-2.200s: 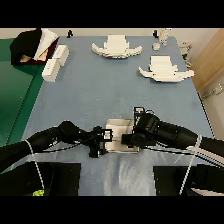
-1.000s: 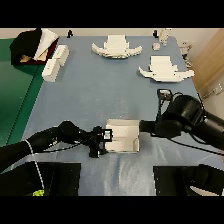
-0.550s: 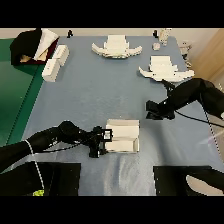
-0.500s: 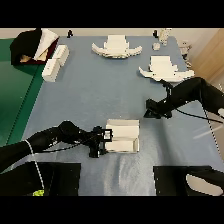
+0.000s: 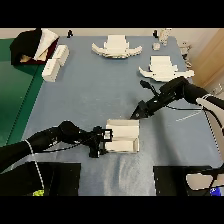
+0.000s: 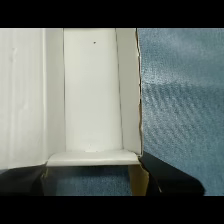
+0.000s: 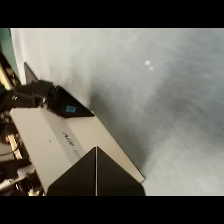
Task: Fold the box.
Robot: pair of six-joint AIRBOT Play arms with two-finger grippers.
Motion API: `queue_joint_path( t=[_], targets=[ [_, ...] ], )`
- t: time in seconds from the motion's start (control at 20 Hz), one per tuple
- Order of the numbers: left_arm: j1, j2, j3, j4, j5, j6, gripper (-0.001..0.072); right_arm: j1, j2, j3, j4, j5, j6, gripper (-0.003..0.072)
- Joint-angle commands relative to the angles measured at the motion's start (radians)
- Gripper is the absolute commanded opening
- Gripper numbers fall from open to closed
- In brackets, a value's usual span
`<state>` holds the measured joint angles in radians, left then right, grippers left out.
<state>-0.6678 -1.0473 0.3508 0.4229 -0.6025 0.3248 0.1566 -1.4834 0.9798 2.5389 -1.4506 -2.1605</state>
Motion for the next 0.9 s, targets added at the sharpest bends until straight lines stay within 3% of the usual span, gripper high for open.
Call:
queue_joint_path(
  t=[0.0, 0.25, 0.55, 0.85],
  targets=[
    [0.000, 0.000, 0.000, 0.000, 0.000, 0.000, 0.0453, 0.085, 0.023, 0.000, 0.018, -0.055, -0.092, -0.0001],
    [0.000, 0.000, 0.000, 0.000, -0.001, 0.000, 0.0453, 0.207, 0.214, -0.128, -0.048, -0.021, -0.092, -0.0001],
    [0.000, 0.000, 0.000, 0.000, 0.000, 0.000, 0.0453, 0.348, 0.476, -0.365, -0.091, 0.294, -0.130, 0.0000],
    [0.000, 0.000, 0.000, 0.000, 0.000, 0.000, 0.0453, 0.509, 0.581, -0.412, -0.296, 0.441, -0.126, 0.0001]
  ],
)
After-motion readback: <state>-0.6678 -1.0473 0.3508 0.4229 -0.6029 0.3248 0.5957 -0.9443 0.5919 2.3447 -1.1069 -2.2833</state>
